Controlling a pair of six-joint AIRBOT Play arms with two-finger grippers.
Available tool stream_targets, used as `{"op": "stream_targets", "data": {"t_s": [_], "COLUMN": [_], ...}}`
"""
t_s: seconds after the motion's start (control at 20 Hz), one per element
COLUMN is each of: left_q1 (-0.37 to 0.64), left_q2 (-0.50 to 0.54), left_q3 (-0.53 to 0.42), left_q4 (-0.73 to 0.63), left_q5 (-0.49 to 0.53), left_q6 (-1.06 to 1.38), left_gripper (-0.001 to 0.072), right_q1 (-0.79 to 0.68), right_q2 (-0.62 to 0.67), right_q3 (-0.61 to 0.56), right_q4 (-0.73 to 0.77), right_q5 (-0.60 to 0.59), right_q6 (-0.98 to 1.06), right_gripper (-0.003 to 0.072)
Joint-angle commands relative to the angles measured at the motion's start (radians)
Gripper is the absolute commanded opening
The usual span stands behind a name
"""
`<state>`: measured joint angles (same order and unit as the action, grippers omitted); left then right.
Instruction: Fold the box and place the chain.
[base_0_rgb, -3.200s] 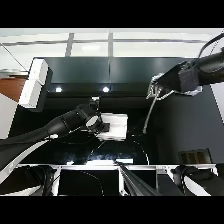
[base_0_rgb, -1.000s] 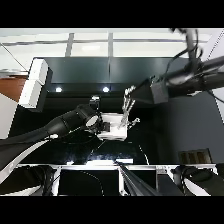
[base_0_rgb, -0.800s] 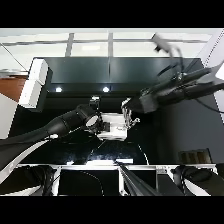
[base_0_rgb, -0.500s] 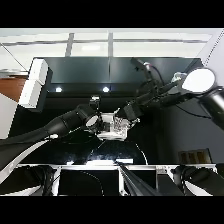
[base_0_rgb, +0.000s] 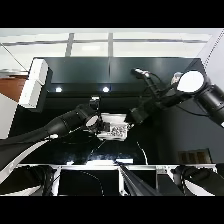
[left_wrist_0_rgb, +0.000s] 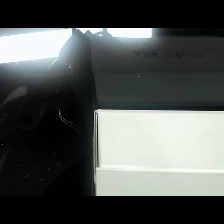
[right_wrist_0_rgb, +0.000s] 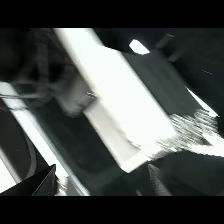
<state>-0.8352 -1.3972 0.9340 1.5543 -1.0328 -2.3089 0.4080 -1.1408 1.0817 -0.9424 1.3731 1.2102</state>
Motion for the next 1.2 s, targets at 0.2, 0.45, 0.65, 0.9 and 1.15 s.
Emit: {"op": "stream_targets", "data": {"t_s": [0.2,0.45,0.65,0.9,1.15], "left_q1": [0.001,0.001,0.003,0.003,0.003], "left_q2": [0.000,0.000,0.000,0.000,0.000], "left_q3": [0.000,0.000,0.000,0.000,0.000], "left_q4": [0.000,0.000,0.005,0.005,0.005], "left_q5": [-0.001,-0.015,-0.050,-0.048,-0.040], "left_q6": [0.000,0.000,0.000,0.000,0.000], "left_gripper": [0.0026,0.0026,0.0026,0.0026,0.0026], "right_q1": [-0.309,-0.252,-0.159,-0.068,-0.001], "right_q2": [0.009,0.007,-0.061,-0.100,-0.116], "right_q3": [-0.142,-0.362,-0.388,-0.388,-0.389], "right_q4": [0.077,0.078,0.078,0.078,0.078], "right_q5": [0.031,-0.370,-0.441,-0.441,-0.538], "right_q6": [-0.378,-0.867,-0.992,-1.130,-1.227], "right_gripper": [0.0653,0.0653,0.0703,0.0720,0.0719]}}
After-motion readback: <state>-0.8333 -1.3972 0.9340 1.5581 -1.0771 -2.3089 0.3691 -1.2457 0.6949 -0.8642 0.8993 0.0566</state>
